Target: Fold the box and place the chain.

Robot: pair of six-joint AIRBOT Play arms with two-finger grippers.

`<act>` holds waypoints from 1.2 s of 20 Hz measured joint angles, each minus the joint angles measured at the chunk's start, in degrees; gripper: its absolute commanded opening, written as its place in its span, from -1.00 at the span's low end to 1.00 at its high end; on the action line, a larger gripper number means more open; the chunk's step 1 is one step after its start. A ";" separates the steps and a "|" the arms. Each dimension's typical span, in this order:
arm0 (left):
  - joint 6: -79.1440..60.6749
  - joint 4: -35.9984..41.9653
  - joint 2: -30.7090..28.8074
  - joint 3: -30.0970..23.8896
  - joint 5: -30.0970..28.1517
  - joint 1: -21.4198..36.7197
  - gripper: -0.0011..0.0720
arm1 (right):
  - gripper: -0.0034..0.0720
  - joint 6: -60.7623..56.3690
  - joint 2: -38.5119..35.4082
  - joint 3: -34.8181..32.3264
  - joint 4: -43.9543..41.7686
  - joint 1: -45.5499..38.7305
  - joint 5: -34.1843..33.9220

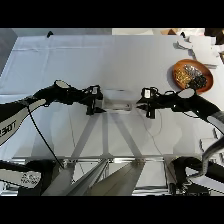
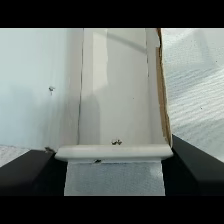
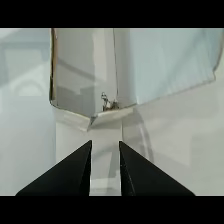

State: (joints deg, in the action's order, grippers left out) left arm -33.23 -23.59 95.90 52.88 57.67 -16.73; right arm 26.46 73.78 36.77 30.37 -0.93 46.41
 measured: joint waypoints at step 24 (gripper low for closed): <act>0.00 0.00 0.00 0.00 0.00 0.00 -0.10 | -0.84 1.55 1.42 0.00 -5.64 6.99 -3.37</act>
